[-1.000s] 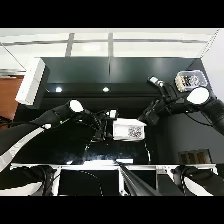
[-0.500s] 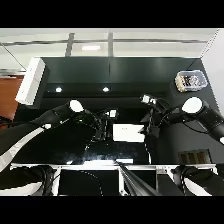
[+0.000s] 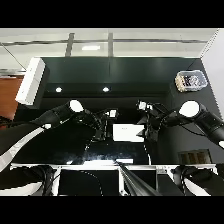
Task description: Fold the box and place the chain.
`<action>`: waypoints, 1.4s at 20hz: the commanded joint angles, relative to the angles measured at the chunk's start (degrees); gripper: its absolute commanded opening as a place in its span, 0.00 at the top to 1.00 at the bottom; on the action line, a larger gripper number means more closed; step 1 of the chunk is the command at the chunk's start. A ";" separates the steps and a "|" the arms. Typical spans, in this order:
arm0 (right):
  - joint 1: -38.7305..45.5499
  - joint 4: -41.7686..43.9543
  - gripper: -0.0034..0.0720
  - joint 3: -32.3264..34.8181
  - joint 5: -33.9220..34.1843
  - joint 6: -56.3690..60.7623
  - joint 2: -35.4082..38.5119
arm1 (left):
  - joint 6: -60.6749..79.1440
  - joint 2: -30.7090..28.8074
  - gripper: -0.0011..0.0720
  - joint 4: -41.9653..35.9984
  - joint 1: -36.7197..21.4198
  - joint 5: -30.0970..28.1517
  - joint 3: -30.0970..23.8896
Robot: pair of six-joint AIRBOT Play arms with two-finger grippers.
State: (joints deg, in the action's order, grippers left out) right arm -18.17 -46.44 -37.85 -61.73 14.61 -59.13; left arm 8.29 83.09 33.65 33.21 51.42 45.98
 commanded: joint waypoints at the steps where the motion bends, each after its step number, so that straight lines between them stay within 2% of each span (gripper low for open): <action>1: -0.15 -0.11 0.11 0.00 -2.10 -1.20 2.01 | 0.02 0.04 0.35 0.00 0.02 0.04 -0.02; 7: -1.55 -1.40 0.11 0.09 -2.38 -1.44 3.26 | 0.02 0.04 0.35 0.00 0.02 0.04 -0.02; 11: -4.46 -4.66 0.11 0.09 2.69 -1.38 3.26 | 0.04 0.04 0.35 0.00 0.02 0.02 -0.02; 16: -4.44 -4.83 0.11 0.07 4.13 -0.94 3.28 | 0.02 0.04 0.35 0.00 0.02 0.04 -0.02; 17: -4.44 -4.83 0.18 0.07 4.13 0.28 3.28 | 0.04 0.04 0.35 0.00 0.02 0.04 -0.02; 18: -4.44 -4.85 0.39 0.07 4.11 1.73 3.28 | 0.04 0.04 0.35 0.00 0.02 0.04 -0.02; 23: -4.44 -4.74 0.41 0.07 3.93 2.82 3.28 | 0.04 0.04 0.35 0.00 0.02 0.04 -0.02; 24: -4.44 -4.76 0.49 0.07 3.91 3.43 3.28 | 0.02 0.04 0.35 0.00 0.02 0.04 -0.02; 25: -4.44 -4.79 0.68 0.07 3.87 4.85 3.28 | 0.02 0.04 0.35 0.00 0.02 0.04 -0.02; 28: -4.44 -4.81 0.69 0.09 3.28 5.46 3.28 | 0.04 0.04 0.35 0.02 0.02 0.04 -0.02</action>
